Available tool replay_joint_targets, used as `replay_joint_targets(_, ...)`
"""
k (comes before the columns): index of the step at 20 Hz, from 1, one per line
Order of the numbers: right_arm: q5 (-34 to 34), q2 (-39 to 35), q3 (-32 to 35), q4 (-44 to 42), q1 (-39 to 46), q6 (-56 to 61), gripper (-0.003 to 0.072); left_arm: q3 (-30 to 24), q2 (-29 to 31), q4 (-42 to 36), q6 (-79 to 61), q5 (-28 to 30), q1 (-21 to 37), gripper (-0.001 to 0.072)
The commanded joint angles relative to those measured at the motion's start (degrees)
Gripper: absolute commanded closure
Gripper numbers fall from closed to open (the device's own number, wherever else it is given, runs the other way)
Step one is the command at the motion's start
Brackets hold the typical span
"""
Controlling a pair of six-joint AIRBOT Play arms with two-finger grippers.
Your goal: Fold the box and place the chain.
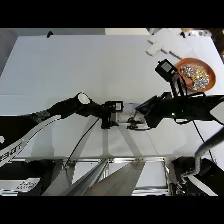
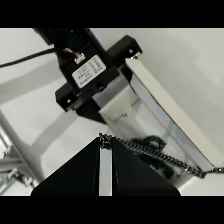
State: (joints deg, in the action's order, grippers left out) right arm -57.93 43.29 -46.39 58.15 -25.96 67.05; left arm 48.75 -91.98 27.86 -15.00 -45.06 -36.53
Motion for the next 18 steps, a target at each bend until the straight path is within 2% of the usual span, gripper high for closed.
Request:
replay_joint_targets(1, 6.69, 0.98, 4.11, -0.02, -0.76, -0.13, 0.0666, -0.04, 0.04, 0.0, 0.0, 0.0, 0.0, 0.0455)
replay_joint_targets(5, 7.13, 5.2, 7.54, 0.55, -0.76, -2.05, 0.066, -0.04, 0.04, 0.0, 0.0, 0.0, 0.0, 0.0455)
replay_joint_targets(7, 6.34, 8.0, 8.37, 0.55, -0.76, -2.86, 0.0541, -0.04, 0.04, 0.0, 0.0, 0.02, 0.0, 0.0455)
replay_joint_targets(11, 6.38, 12.22, 8.72, 0.87, -0.76, -2.86, 0.054, -0.04, 0.04, 0.0, 0.0, 0.02, 0.0, 0.0455)
replay_joint_targets(13, 6.14, 12.55, 8.39, 1.46, -0.44, -2.86, 0.0499, -0.04, 0.04, 0.0, 0.0, 0.0, 0.0, 0.0455)
replay_joint_targets(15, 2.19, 12.55, 5.11, 1.46, 2.45, -2.86, 0.0499, -0.04, 0.02, 0.0, 0.0, 0.0, 0.0, 0.0455)
replay_joint_targets(18, -4.83, 12.55, -3.67, 0.76, 10.36, -2.32, 0.0505, -0.04, 0.04, 0.0, 0.0, 0.0, 0.0, 0.0455)
